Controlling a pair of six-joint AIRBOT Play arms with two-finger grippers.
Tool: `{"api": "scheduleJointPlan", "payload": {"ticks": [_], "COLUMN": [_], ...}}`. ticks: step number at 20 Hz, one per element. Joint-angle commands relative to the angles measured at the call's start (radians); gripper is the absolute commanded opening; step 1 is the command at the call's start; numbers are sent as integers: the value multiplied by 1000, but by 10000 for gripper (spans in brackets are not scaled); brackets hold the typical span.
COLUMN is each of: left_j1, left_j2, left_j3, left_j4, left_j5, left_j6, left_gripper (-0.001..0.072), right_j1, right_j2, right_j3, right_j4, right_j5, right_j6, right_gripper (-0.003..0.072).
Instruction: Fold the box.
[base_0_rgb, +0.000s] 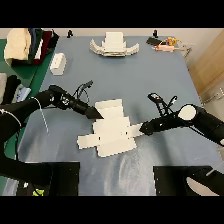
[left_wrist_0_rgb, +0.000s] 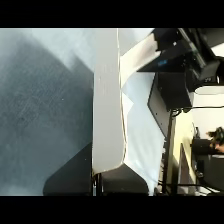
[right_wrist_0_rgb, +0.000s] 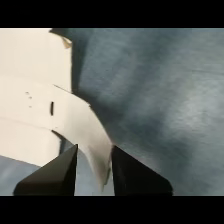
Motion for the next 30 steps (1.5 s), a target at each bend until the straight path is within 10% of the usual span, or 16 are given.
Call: {"api": "scheduleJointPlan", "payload": {"ticks": [1, 11, 30], "left_j1": [1, -61, -370], "left_j2": [3, 154, 337], "left_j3": [26, 21, -315], "left_j4": [-12, -61, -188], "left_j5": [-29, 109, 642], "left_j6": [154, 585, 863], "left_gripper": [14, 11, 9], "right_j1": [0, 0, 0], "right_j2": [0, 36, 55], "right_j3": [40, 121, 129], "right_j4": [-277, -360, -325], "right_j5": [-43, -125, -259], "right_j6": [166, 439, 507], "right_gripper": [324, 324, 324]}}
